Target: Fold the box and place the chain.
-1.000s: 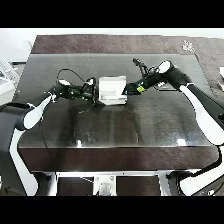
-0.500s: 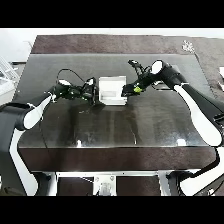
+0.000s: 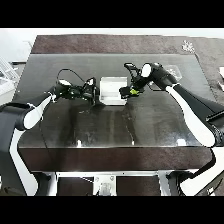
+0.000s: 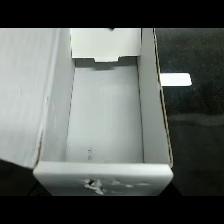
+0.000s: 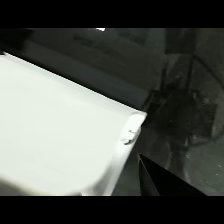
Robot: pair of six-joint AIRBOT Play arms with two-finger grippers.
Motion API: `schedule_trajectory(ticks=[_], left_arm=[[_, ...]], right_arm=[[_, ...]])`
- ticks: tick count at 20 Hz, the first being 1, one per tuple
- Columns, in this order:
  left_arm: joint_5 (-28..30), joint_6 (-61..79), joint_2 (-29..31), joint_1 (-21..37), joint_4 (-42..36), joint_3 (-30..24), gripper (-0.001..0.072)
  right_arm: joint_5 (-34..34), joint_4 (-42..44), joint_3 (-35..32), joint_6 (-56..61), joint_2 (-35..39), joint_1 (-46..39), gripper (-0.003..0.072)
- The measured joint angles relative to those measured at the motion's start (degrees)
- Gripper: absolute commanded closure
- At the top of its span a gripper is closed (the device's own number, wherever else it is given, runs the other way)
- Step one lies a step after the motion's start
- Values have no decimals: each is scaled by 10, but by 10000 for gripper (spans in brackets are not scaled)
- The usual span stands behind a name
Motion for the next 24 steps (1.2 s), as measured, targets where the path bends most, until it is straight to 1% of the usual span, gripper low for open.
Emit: schedule_trajectory(ticks=[5,6,12,18,19,20,21,23,24], left_arm=[[0,0,0,0,-1,0,179],[0,0,0,0,-1,0,179],[0,0,0,0,0,0,179],[0,0,0,0,0,0,179],[0,0,0,0,0,0,179],[0,0,0,0,0,0,179],[0,0,0,0,0,0,179],[0,0,0,0,0,0,179],[-1,1,0,0,1,0,179]], right_arm=[[0,-61,2,45,-1,15,285],[0,-67,2,49,-1,17,315],[-14,-85,3,66,-3,27,315],[-13,-87,24,78,-24,40,325],[-9,-86,27,79,-28,42,346],[-5,-86,29,81,-30,44,346],[1,-87,31,84,-33,45,362],[11,-87,33,95,-35,46,366],[15,-87,34,105,-36,47,399]])
